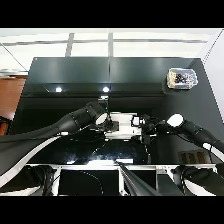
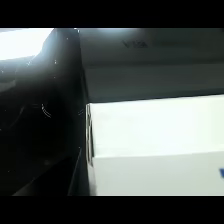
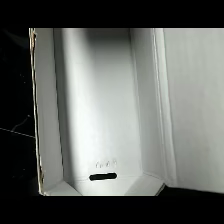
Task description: Fold the box and place the chain.
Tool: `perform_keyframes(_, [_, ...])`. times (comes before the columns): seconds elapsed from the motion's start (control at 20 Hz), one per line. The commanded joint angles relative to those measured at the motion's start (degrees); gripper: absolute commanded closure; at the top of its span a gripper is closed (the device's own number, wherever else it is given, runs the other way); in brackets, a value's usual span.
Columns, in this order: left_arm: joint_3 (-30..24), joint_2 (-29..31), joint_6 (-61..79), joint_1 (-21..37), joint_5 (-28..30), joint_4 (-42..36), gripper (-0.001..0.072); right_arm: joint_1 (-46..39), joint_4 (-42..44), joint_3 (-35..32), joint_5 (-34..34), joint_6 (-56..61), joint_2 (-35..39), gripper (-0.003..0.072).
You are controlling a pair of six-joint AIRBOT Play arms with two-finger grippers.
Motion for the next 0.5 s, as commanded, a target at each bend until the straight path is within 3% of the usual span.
perform_keyframes(0.0, [0.1, -0.3, -1.4, 0.0, 1.0, 0.4, 0.0435, 0.0, 0.0, 0.0, 0.0, 0.0, 0.0, 0.0151])
perform_keyframes(0.25, [0.3, -0.7, -1.6, -0.1, 0.9, 0.4, 0.0436, 0.0, 0.0, 0.0, 0.0, 0.0, 0.0, 0.0152])
perform_keyframes(0.3, [0.6, -0.7, -1.6, -0.1, 0.9, 0.4, 0.0463, 0.0, 0.0, 0.0, 0.0, 0.0, 0.0, 0.0151])
perform_keyframes(0.35, [0.9, -0.7, -1.6, -0.1, 1.1, 0.4, 0.0556, 0.0, 0.0, 0.0, 0.0, 0.0, 0.0, 0.0152])
perform_keyframes(0.4, [1.2, -0.7, -1.6, -0.1, 1.5, 0.4, 0.0558, 0.0, 0.0, 0.0, 0.0, 0.0, 0.0, 0.0151])
perform_keyframes(0.45, [1.5, -0.8, -1.6, -0.1, 1.5, 0.4, 0.0606, 0.0, 0.0, 0.0, 0.0, 0.0, 0.0, 0.0151])
